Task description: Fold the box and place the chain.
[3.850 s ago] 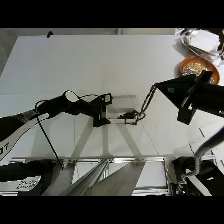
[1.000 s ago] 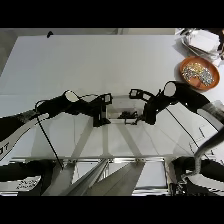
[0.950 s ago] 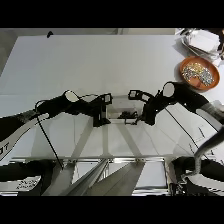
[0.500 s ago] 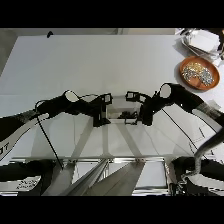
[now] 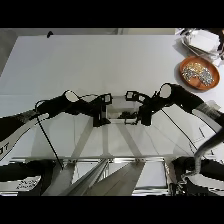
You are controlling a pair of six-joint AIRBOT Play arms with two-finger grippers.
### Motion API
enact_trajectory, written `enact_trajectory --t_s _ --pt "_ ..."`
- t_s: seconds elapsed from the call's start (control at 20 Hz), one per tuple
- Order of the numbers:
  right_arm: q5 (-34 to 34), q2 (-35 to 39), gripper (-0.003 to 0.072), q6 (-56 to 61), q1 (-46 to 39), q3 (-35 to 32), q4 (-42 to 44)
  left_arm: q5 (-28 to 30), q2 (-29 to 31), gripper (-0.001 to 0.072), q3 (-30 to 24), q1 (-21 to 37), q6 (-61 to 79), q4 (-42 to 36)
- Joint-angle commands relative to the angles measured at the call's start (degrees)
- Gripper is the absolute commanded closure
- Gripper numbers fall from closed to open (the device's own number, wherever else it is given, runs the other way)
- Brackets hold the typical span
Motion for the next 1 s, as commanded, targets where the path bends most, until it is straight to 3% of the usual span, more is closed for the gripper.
enact_trajectory --t_s 0.0,0.25,0.5,0.8,0.95 --pt "1.4 0.1 0.0673 2.8 0.0 0.0 -1.7 0.0 0.0 0.0277 0.0 0.0 0.0 0.0" --pt "5.3 0.7 0.0674 5.4 0.0 0.0 -3.5 0.0 0.0 0.0277 0.0 0.0 0.0 0.0" --pt "5.3 6.3 0.0674 10.5 0.0 0.0 -8.1 0.0 0.0 0.0277 0.0 0.0 0.0 0.0" --pt "5.2 20.1 0.0674 10.5 0.0 0.2 -7.0 0.0 0.0 0.0277 0.0 0.0 0.0 0.0" --pt "4.1 29.0 0.0674 10.5 0.0 0.2 2.4 0.0 0.0 0.0277 0.0 0.0 -0.1 0.0"
